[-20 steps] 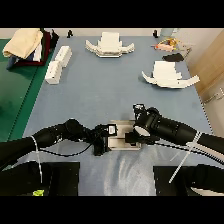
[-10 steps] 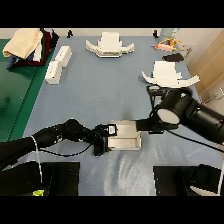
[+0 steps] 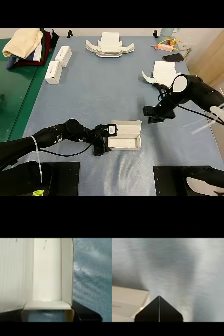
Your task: Fold the box.
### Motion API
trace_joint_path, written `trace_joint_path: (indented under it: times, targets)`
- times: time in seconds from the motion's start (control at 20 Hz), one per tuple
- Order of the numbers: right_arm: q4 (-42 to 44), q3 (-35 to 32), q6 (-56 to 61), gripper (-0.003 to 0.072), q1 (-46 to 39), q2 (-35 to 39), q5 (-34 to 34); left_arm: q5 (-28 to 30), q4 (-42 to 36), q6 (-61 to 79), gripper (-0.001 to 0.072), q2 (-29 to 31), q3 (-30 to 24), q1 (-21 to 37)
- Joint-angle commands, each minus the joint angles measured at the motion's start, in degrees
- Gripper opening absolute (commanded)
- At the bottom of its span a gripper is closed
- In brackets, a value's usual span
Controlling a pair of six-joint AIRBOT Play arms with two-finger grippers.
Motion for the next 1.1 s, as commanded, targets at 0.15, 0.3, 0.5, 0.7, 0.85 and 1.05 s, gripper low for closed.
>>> trace_joint_path:
  times: [0.15, 0.3, 0.5, 0.7, 0.85, 1.05]
  targets:
    - [34.47, -0.09, -24.44, 0.0001, -4.83, -14.25, 8.61, 0.02, 0.0, 0.02, 0.0462, 0.04, 0.04, 0.02]
    - [33.38, -0.09, -26.93, 0.0001, -4.5, -14.32, 12.31, 0.02, 0.0, 0.02, 0.0461, 0.04, 0.04, 0.02]
    - [29.18, -0.11, -31.39, 0.0001, -1.51, -11.3, 12.63, 0.02, 0.0, 0.02, 0.0461, 0.04, 0.04, 0.02]
    - [21.18, -0.11, -34.62, 0.0001, 5.53, -3.8, 6.32, 0.02, 0.0, 0.02, 0.0462, 0.04, 0.04, 0.02]
    - [16.44, -3.32, -40.3, 0.0001, 11.78, 3.61, -7.87, 0.02, 0.0, 0.02, 0.0462, 0.04, 0.04, 0.0]
    - [15.28, -13.29, -45.07, 0.0, 19.8, 13.44, -24.87, 0.02, 0.0, 0.02, 0.0462, 0.04, 0.04, 0.02]
